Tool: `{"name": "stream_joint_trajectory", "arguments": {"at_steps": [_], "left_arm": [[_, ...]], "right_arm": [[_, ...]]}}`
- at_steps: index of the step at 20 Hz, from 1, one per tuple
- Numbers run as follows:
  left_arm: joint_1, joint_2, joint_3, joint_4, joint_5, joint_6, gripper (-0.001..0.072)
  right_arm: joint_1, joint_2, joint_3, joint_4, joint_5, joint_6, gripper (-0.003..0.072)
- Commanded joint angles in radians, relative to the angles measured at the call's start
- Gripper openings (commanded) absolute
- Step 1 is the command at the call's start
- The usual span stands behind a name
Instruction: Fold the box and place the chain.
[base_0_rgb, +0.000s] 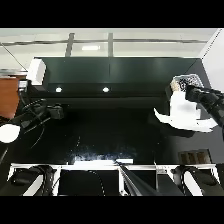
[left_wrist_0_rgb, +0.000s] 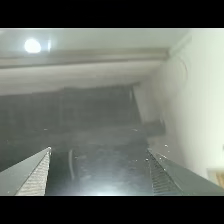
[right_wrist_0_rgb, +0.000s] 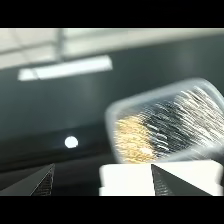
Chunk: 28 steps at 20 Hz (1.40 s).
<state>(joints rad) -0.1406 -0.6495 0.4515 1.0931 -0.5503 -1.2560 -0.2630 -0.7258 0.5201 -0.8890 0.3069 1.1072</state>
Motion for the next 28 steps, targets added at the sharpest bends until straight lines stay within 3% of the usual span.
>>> {"name": "stream_joint_trajectory", "arguments": {"at_steps": [1,5,8,12,15,19,20,21,22,24,26,28], "left_arm": [[-0.052,-0.095,0.095,0.013,-0.065,0.048,0.0708],[-0.072,-0.116,0.146,0.009,-0.164,0.048,0.0708],[-0.085,-0.136,0.145,0.003,-0.186,0.048,0.0708],[-0.097,-0.191,0.145,-0.029,-0.192,0.048,0.0708],[-0.11,-0.229,0.145,-0.064,-0.194,0.048,0.0708],[-0.137,-0.255,0.145,-0.062,-0.192,0.048,0.0708],[-0.14,-0.256,0.145,-0.062,-0.192,0.049,0.0707],[-0.141,-0.256,0.145,-0.062,-0.192,0.049,0.0707],[-0.141,-0.256,0.145,-0.062,-0.192,0.049,0.0707],[-0.142,-0.256,0.145,-0.062,-0.192,0.049,0.0707],[-0.142,-0.256,0.145,-0.061,-0.192,0.05,0.0707],[-0.142,-0.256,0.145,-0.061,-0.191,0.054,0.0707]], "right_arm": [[-0.259,-0.189,0.161,-0.121,0.167,0.263,0.0717],[-0.635,-0.463,0.483,-0.259,0.666,0.269,0.071],[-0.765,-0.61,0.556,-0.309,0.92,0.232,0.071],[-0.711,-0.738,0.564,-0.296,1.052,-0.081,0.071],[-0.62,-0.796,0.631,-0.302,1.005,-0.147,0.0709],[-0.536,-0.877,0.764,-0.373,1.099,-0.147,0.0708],[-0.529,-0.882,0.77,-0.38,1.103,-0.147,0.0623],[-0.527,-0.882,0.77,-0.38,1.104,-0.147,0.0446],[-0.528,-0.882,0.77,-0.384,1.11,-0.147,0.0409],[-0.536,-0.882,0.77,-0.386,1.125,-0.148,0.0136],[-0.547,-0.881,0.769,-0.375,1.159,-0.15,0.0126],[-0.552,-0.871,0.769,-0.328,1.184,-0.171,0.0017]]}}
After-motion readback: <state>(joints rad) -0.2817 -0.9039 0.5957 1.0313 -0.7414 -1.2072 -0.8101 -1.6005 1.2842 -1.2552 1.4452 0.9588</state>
